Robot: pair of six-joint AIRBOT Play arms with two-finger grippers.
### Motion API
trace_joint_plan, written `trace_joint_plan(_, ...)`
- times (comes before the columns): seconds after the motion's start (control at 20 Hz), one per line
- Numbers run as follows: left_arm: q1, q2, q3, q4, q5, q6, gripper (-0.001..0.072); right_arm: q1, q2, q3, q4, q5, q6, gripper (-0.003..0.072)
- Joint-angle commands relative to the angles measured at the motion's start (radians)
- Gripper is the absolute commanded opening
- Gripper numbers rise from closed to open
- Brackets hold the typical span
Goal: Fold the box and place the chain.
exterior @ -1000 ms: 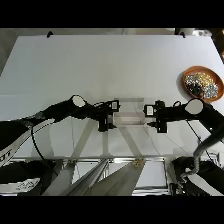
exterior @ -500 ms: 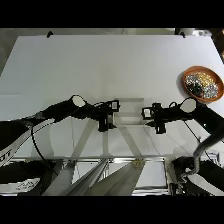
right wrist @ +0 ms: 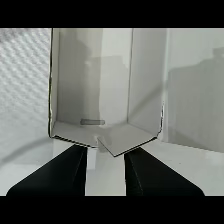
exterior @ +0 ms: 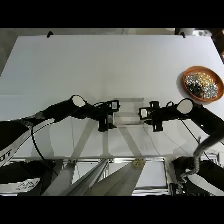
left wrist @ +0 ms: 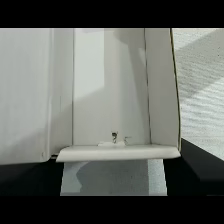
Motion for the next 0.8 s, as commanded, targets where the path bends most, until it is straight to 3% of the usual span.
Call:
trace_joint_plan(0.0,0.0,0.0,0.0,0.0,0.0,0.0,0.0396,0.011,-0.001,0.0,0.018,-0.008,0.0,0.022)
trace_joint_plan(0.4,0.0,0.0,0.0,0.0,0.0,0.0,0.0396,0.083,-0.001,0.0,0.029,-0.09,-0.001,0.0214)
trace_joint_plan(0.45,0.0,0.0,0.0,0.0,0.0,0.001,0.0396,0.083,-0.001,0.0,0.03,-0.091,-0.001,0.0152)
trace_joint_plan(0.55,0.0,0.0,0.0,0.0,0.0,0.001,0.0396,0.083,-0.001,0.0,0.036,-0.102,-0.001,0.011)
trace_joint_plan(0.75,0.0,0.0,0.0,0.0,0.0,0.0,0.0396,0.083,-0.001,0.0,0.089,-0.121,-0.008,0.0101)
